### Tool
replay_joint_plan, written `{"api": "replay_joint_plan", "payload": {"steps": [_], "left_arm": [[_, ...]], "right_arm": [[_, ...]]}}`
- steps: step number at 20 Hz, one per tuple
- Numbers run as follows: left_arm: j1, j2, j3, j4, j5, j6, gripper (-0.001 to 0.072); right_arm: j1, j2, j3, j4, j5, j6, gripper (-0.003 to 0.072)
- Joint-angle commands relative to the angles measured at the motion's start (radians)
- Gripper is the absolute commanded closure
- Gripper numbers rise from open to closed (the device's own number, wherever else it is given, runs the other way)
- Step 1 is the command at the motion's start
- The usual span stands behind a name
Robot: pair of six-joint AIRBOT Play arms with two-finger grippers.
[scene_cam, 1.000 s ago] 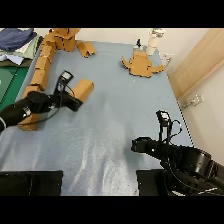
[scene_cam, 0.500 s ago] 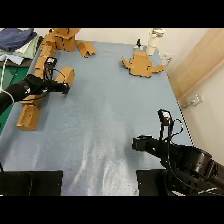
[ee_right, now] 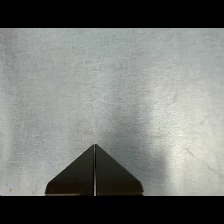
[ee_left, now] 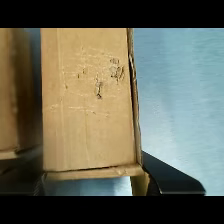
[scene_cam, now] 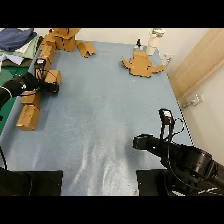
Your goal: Fold the box.
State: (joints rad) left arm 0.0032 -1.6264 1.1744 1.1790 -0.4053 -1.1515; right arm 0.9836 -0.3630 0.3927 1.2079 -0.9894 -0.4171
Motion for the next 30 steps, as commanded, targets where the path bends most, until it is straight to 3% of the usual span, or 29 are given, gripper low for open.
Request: {"api": "replay_joint_plan", "payload": {"steps": [1,9,10,11,12,15,19,29,30], "left_arm": [[0.031,-0.005,0.005,0.042,-0.046,-0.054,0.0347],[0.027,-0.007,0.005,0.053,-0.072,-0.050,0.0344],[0.027,-0.007,0.005,0.053,-0.077,-0.047,0.0308],[0.027,-0.007,0.005,0.053,-0.078,-0.042,0.0127],[0.027,-0.007,0.005,0.053,-0.077,-0.042,0.0019],[0.027,-0.005,0.016,0.052,-0.109,-0.042,0.0018],[0.027,-0.005,0.090,0.053,-0.230,-0.041,-0.0011],[0.029,0.094,0.352,0.144,-0.719,-0.127,-0.0007],[0.027,0.106,0.373,0.136,-0.771,-0.173,0.0268]], "right_arm": [[-0.001,0.000,0.001,-0.002,0.000,0.001,0.0680],[-0.001,0.001,0.001,-0.005,0.001,0.003,0.0680],[-0.001,0.001,0.001,-0.005,0.001,0.003,0.0680],[-0.001,0.001,0.001,-0.006,0.001,0.003,0.0681],[-0.001,0.001,0.001,-0.005,0.001,0.003,0.0680],[-0.001,0.001,0.001,-0.007,0.001,0.003,0.0681],[-0.001,0.001,0.001,-0.008,0.001,0.003,0.0681],[-0.001,0.000,0.001,0.007,0.001,0.002,0.0680],[-0.001,0.000,0.001,0.007,0.001,0.002,0.0680]]}}
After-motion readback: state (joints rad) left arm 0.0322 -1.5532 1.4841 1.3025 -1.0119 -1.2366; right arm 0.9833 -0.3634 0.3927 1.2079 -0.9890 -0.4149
